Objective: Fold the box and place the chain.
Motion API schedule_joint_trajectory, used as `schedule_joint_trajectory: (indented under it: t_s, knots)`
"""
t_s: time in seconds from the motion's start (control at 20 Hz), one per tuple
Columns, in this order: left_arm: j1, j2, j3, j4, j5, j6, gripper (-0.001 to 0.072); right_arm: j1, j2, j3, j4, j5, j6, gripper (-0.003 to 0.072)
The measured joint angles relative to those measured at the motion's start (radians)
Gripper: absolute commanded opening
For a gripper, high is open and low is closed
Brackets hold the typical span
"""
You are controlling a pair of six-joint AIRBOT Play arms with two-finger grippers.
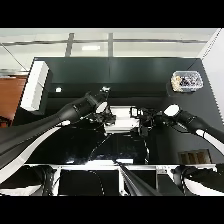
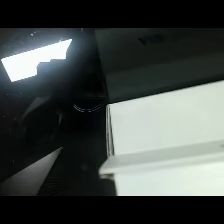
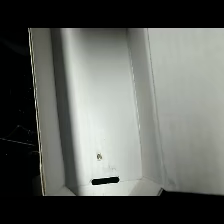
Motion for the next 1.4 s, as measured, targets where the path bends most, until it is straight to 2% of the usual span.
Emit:
schedule_joint_trajectory:
  t_s: [0.35, 0.4, 0.45, 0.55, 0.6, 0.7, 0.9, 0.95, 1.0, 1.05, 1.2, 1.25, 1.3, 1.35, 1.4]
  knots:
    - [-0.027, -0.038, 0.019, -0.014, -0.003, -0.126, 0.0486, 0.0, 0.0, 0.0, 0.0, 0.0, 0.0, 0.0468]
    - [-0.032, -0.044, 0.02, -0.016, 0.0, -0.143, 0.0412, 0.0, 0.0, 0.0, 0.0, 0.0, 0.0, 0.0468]
    - [-0.034, -0.047, 0.021, -0.018, 0.003, -0.158, 0.0271, 0.0, 0.0, 0.0, 0.0, 0.0, 0.0, 0.0468]
    - [-0.038, -0.052, 0.021, -0.021, 0.017, -0.178, 0.0216, 0.0, 0.0, 0.0, 0.0, 0.0, 0.0, 0.0468]
    - [-0.039, -0.054, 0.022, -0.022, 0.024, -0.188, 0.0137, 0.0, 0.0, 0.0, 0.0, 0.0, 0.0, 0.0468]
    - [-0.04, -0.055, 0.021, -0.021, 0.022, -0.206, 0.0025, 0.0, 0.0, 0.0, 0.0, 0.0, 0.0, 0.0468]
    - [-0.041, -0.057, 0.027, -0.022, 0.028, -0.22, 0.003, 0.0, 0.0, 0.0, 0.0, 0.0, 0.001, 0.0468]
    - [-0.041, -0.057, 0.03, -0.022, 0.029, -0.22, 0.01, 0.0, 0.0, 0.0, 0.0, 0.0, 0.002, 0.0469]
    - [-0.041, -0.058, 0.032, -0.022, 0.034, -0.22, 0.0358, 0.0, 0.0, 0.0, 0.0, -0.001, 0.003, 0.0468]
    - [-0.041, -0.058, 0.035, -0.024, 0.05, -0.224, 0.0425, 0.0, 0.0, 0.0, 0.0, -0.001, 0.002, 0.0468]
    - [-0.042, -0.058, 0.039, -0.015, 0.034, -0.226, 0.0425, 0.0, 0.0, 0.0, 0.0, 0.0, 0.001, 0.0468]
    - [-0.042, -0.058, 0.04, -0.01, 0.034, -0.226, 0.0402, 0.0, 0.0, 0.0, 0.0, 0.0, 0.001, 0.0468]
    - [-0.042, -0.058, 0.04, -0.004, 0.029, -0.226, 0.0285, 0.0, 0.0, 0.0, 0.0, 0.0, 0.0, 0.0468]
    - [-0.042, -0.058, 0.04, 0.0, 0.026, -0.227, 0.0064, 0.0, 0.0, 0.0, 0.0, 0.0, 0.0, 0.0468]
    - [-0.042, -0.058, 0.041, 0.005, 0.021, -0.227, 0.0025, 0.0, 0.0, 0.0, 0.0, 0.0, 0.001, 0.0468]
